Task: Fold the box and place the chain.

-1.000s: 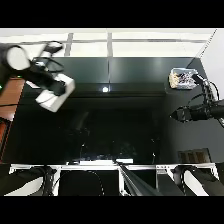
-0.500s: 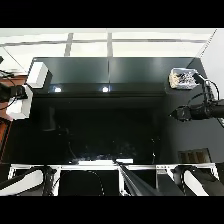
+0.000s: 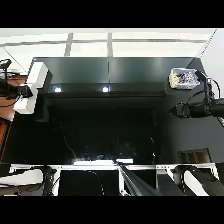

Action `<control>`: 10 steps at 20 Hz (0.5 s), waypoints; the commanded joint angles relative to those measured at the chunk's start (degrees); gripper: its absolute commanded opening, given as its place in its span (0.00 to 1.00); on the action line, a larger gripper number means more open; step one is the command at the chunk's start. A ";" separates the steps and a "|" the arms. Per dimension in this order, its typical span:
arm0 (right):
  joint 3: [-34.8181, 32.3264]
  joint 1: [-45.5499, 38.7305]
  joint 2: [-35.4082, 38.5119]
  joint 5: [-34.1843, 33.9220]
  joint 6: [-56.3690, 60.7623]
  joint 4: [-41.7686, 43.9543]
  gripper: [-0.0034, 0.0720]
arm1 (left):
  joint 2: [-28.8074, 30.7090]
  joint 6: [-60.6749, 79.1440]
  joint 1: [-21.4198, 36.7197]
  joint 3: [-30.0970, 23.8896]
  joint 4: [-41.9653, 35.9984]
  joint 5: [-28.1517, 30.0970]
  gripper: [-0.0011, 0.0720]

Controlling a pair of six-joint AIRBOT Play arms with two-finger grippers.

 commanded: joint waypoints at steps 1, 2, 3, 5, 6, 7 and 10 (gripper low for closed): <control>0.00 0.00 0.02 -1.29 1.11 0.61 0.06 | -5.57 2.12 0.15 4.15 -3.10 0.81 0.56; 0.00 0.00 0.02 -1.27 1.40 0.59 0.06 | -6.93 2.08 0.22 5.29 -3.10 0.72 0.57; -0.02 0.00 0.02 -1.29 1.55 0.61 0.06 | -8.02 2.10 0.22 6.27 -3.06 1.03 0.57; 0.00 0.00 0.02 -1.27 1.88 0.59 0.06 | -9.42 2.12 0.20 8.31 -2.73 1.27 0.57; 0.00 0.00 0.02 -1.25 2.08 0.59 0.06 | -9.84 2.10 0.15 9.55 -1.86 0.39 0.74; 0.00 0.00 0.02 -1.25 2.38 0.59 0.06 | -9.92 1.60 0.04 11.08 -0.24 -0.37 0.99; 0.00 0.00 0.02 -1.31 2.49 0.59 0.06 | -9.88 -2.14 -0.61 20.63 3.78 -7.06 0.99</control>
